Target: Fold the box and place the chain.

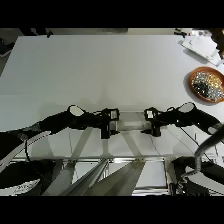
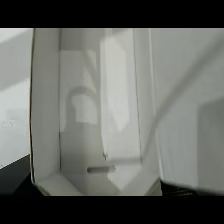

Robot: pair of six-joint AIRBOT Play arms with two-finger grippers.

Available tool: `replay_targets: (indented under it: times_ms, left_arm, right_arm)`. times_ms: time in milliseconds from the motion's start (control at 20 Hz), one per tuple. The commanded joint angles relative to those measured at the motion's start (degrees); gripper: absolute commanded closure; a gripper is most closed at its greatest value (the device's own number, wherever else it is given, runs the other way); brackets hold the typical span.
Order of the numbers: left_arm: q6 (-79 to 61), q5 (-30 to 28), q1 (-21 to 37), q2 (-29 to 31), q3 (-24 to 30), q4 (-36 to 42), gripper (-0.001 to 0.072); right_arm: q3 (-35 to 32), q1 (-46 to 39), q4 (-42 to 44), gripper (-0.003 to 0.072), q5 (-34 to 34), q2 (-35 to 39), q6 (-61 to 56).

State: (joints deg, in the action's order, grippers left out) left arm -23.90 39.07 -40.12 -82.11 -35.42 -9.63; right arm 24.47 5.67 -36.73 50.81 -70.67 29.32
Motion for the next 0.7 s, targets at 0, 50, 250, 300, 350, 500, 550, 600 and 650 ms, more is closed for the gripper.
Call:
replay_targets:
  times_ms: [0, 50, 250, 300, 350, 500, 550, 600, 650]
  left_arm:
    - [-0.15, 0.15, 0.02, 0.04, 0.00, -0.26, 0.0372]
    - [-0.15, 0.13, 0.02, 0.04, 0.00, -0.26, 0.0372]
    - [-0.13, 0.02, 0.09, 0.04, 0.00, -0.31, 0.0373]
    - [-0.11, -0.28, 0.09, 0.04, 0.00, -0.46, 0.0373]
    - [-0.11, -0.50, 0.09, 0.07, 0.00, -0.48, 0.0374]
    - [-0.09, -2.05, 0.07, 0.17, 0.00, -0.50, 0.0375]
    - [-0.07, -2.67, 0.04, 0.17, 0.00, -0.55, 0.0375]
    - [-0.04, -3.19, 0.07, 0.20, 0.00, -0.52, 0.0375]
    - [0.24, -3.82, 0.04, 0.20, 0.00, -0.52, 0.0375]
  right_arm:
    - [0.04, -0.04, -2.03, -0.0016, 0.79, 3.17, -3.78]
    - [0.04, -0.04, -3.28, -0.0016, 0.83, 4.35, -4.31]
    - [0.04, -0.04, -13.66, -0.0016, 0.94, 7.72, -13.55]
    - [0.04, -0.04, -16.61, -0.0016, 0.96, 8.70, -16.13]
    - [0.04, -0.04, -19.47, -0.0016, 0.96, 9.90, -18.25]
    - [0.04, -0.04, -24.65, -0.0015, 0.81, 13.66, -21.59]
    - [0.04, -0.04, -25.09, -0.0015, 0.83, 15.06, -21.90]
    - [0.04, -0.04, -25.22, -0.0014, 0.83, 16.44, -21.99]
    - [0.04, -0.04, -25.20, -0.0013, 0.81, 17.68, -22.01]
